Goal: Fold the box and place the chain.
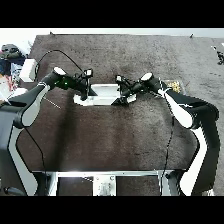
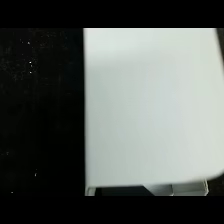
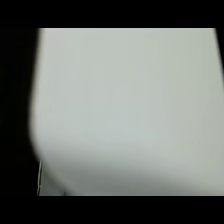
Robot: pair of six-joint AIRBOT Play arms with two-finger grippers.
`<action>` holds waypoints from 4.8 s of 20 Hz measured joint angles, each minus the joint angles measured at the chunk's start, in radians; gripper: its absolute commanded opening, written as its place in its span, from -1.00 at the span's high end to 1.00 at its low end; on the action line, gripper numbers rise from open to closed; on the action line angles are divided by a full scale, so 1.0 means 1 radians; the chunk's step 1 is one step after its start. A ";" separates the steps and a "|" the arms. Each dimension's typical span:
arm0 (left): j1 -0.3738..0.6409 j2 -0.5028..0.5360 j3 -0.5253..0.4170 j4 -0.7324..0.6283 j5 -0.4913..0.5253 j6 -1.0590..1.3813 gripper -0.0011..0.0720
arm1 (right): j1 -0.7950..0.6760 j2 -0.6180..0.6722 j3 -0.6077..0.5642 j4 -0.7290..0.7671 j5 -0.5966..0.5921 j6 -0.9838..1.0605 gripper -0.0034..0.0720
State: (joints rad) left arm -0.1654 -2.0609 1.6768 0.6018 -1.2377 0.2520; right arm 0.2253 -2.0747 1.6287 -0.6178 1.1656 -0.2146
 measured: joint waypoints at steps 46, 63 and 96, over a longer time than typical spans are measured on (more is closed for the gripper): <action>0.000 -0.001 0.000 -0.003 -0.001 0.000 0.93 | -0.016 0.000 0.000 -0.026 -0.028 0.006 -0.15; 0.128 0.010 0.105 -0.071 -0.279 -0.105 0.21 | -0.017 0.000 0.000 -0.025 -0.033 0.006 -0.15; -0.039 0.344 -0.346 -0.176 0.216 -0.212 0.95 | -0.017 0.000 0.000 -0.026 -0.029 0.006 -0.15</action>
State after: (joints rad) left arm -0.2043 -1.7168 1.3308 0.4259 -1.0218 0.0402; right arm 0.2081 -2.0747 1.6287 -0.6441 1.1370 -0.2089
